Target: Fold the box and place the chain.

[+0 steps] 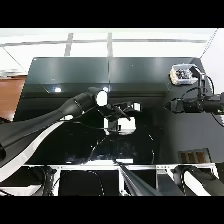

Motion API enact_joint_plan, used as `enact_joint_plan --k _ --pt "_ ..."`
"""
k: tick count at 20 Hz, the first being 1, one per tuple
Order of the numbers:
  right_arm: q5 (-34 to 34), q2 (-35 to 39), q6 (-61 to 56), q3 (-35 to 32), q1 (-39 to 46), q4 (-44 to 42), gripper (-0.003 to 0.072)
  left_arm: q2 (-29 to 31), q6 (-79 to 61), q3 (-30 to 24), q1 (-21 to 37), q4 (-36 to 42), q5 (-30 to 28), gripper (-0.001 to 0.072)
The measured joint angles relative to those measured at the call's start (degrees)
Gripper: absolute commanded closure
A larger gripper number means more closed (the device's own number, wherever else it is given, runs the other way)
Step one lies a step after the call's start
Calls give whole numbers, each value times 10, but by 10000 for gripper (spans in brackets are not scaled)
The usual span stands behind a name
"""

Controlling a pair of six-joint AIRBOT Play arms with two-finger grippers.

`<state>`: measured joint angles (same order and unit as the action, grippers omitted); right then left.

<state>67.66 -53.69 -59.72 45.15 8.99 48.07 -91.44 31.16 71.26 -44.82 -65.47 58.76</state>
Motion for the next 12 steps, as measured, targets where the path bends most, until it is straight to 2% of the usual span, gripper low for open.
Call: enact_joint_plan --k 1,4,6,10,12 --pt "0 0 0 0 0 0 670 2 22 2 -4 -20 -7 317" --pt "0 0 0 0 0 0 670 18 87 16 7 -72 -17 317" --pt "0 0 0 0 0 0 670 42 124 35 45 -84 -20 318" --pt "-6 0 0 0 0 0 670 72 199 93 196 -104 -35 318" --pt "-12 0 0 0 0 0 670 72 237 120 289 -104 -77 318"
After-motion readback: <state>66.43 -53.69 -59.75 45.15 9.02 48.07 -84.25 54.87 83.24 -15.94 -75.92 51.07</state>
